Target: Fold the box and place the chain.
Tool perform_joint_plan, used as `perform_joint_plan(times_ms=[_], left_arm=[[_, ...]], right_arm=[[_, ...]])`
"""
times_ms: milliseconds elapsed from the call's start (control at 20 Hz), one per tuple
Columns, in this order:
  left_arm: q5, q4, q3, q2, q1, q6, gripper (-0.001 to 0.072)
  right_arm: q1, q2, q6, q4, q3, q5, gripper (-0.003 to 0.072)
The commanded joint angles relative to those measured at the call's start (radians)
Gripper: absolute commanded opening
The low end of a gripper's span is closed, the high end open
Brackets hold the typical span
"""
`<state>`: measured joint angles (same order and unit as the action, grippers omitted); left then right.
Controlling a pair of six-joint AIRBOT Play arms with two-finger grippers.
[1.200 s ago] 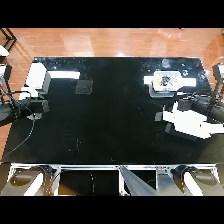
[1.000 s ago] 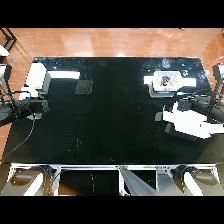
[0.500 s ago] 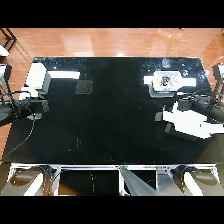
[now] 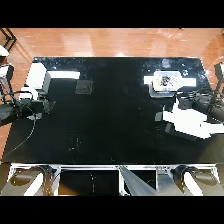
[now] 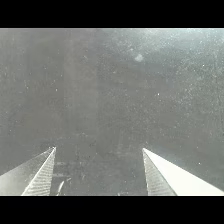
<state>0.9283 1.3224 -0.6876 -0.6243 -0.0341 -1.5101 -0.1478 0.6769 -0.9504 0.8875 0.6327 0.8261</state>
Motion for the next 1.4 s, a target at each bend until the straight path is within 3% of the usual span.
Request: perform_joint_plan(times_ms=[0, 150, 200, 250, 350, 450, 650, 750, 1000, 1150, 1250, 1350], left_arm=[[0.008, -0.001, 0.000, -0.002, -0.001, -0.001, 0.0633], [0.009, -0.004, 0.000, -0.002, -0.001, -0.001, 0.0633], [0.011, -0.004, 0.000, -0.002, -0.001, -0.001, 0.0633], [0.013, -0.004, 0.000, -0.002, -0.001, -0.001, 0.0633], [0.015, -0.004, 0.000, -0.002, -0.001, -0.001, 0.0633], [0.015, -0.004, 0.000, -0.002, -0.001, -0.001, 0.0633], [0.014, -0.004, 0.000, -0.002, -0.001, -0.002, 0.0633], [0.014, -0.005, 0.000, -0.002, -0.001, -0.002, 0.0633], [0.014, -0.007, 0.000, -0.002, -0.001, -0.001, 0.0633], [0.013, -0.007, 0.000, -0.002, -0.001, -0.002, 0.0633], [0.005, -0.008, 0.000, -0.002, -0.001, -0.002, 0.0633], [-0.011, -0.010, 0.000, -0.002, -0.001, -0.002, 0.0633]], right_arm=[[0.000, -0.001, 0.000, -0.001, 0.000, -0.029, 0.0020], [0.000, -0.001, -0.001, 0.000, 0.000, -0.024, 0.0026], [0.000, -0.001, -0.003, 0.002, 0.000, -0.016, 0.0241], [0.000, -0.001, -0.008, 0.004, 0.000, -0.008, 0.0720], [-0.009, -0.001, -0.067, 0.016, 0.002, 0.001, 0.0708], [-0.068, -0.001, -0.236, 0.126, 0.018, 0.016, 0.0703], [-0.360, 0.000, -0.393, 0.453, 0.034, 0.112, 0.0702], [-0.501, 0.015, -0.539, 0.539, 0.034, 0.072, 0.0701], [-0.859, 0.169, -0.538, 0.490, 0.056, 0.116, 0.0701], [-1.079, 0.298, -0.451, 0.414, 0.093, 0.210, 0.0702], [-1.193, 0.395, -0.280, 0.251, 0.126, 0.283, 0.0701], [-1.252, 0.511, -0.089, 0.043, 0.202, 0.426, 0.0701]])
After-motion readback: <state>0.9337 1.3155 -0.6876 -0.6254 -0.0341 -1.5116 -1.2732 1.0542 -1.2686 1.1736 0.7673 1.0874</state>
